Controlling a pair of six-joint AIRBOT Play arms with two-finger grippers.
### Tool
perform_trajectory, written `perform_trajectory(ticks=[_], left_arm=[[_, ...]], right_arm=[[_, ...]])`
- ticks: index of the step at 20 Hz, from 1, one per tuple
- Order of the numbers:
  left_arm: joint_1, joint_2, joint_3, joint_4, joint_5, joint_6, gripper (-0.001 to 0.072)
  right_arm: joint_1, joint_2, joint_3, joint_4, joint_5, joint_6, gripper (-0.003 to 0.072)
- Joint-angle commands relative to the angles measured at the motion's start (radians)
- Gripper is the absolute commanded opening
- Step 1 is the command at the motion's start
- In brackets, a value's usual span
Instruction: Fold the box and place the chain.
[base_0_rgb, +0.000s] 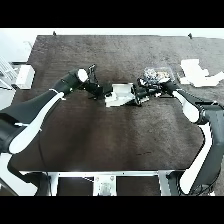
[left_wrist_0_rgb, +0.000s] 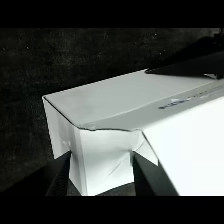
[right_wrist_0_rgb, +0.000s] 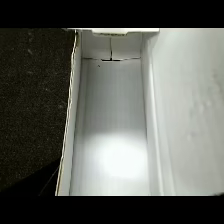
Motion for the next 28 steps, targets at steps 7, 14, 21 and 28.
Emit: perform_trajectory(ticks=[7,14,21,28], left_arm=[[-0.055,-0.094,0.166,0.193,-0.100,-0.124,0.0448],[-0.062,-0.146,0.233,0.236,-0.171,-0.167,0.0448],[-0.085,-0.185,0.319,0.303,-0.291,-0.244,0.0448],[-0.096,-0.202,0.348,0.343,-0.324,-0.262,0.0448]], right_arm=[[0.000,0.000,0.000,0.000,0.000,0.000,0.0549],[0.000,0.000,0.000,0.000,0.000,0.000,0.0550],[0.000,0.000,0.000,0.000,0.000,0.000,0.0549],[0.000,0.000,0.000,0.000,0.000,0.000,0.0550]])
